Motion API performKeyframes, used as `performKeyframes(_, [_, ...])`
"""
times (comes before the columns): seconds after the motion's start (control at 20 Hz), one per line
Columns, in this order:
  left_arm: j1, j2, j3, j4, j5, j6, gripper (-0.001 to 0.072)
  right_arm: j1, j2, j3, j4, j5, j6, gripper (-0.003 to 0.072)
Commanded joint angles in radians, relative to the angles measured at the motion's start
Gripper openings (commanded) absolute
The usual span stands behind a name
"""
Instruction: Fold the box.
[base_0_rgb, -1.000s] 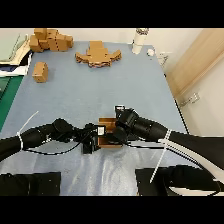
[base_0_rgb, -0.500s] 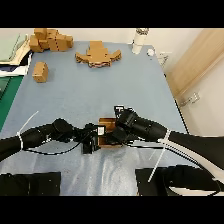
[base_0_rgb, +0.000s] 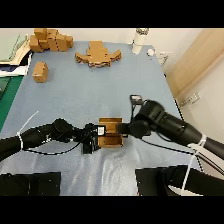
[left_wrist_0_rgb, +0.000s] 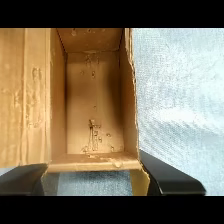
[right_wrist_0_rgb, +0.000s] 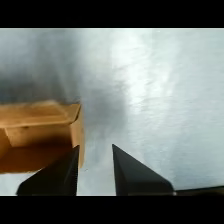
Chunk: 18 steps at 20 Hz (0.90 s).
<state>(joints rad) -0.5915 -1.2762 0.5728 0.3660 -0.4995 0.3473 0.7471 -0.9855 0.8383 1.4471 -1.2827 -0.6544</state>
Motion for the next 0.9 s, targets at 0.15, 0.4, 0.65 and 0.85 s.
performKeyframes(0.15, [-0.001,0.000,0.000,0.000,0.000,0.000,0.0528,-0.520,-0.045,-0.001,0.241,0.203,-0.507,0.0024])
performKeyframes(0.4, [-0.001,0.000,0.000,0.000,0.000,0.000,0.0528,-0.844,-0.355,0.000,1.119,0.114,-1.324,0.0004])
performKeyframes(0.65, [-0.001,0.000,0.000,0.000,0.000,0.000,0.0528,-0.713,-0.421,0.000,1.129,0.095,-1.505,0.0004])
performKeyframes(0.85, [-0.001,0.000,0.000,0.000,0.000,0.000,0.0528,-0.653,-0.416,0.000,1.124,0.096,-1.504,0.0004])
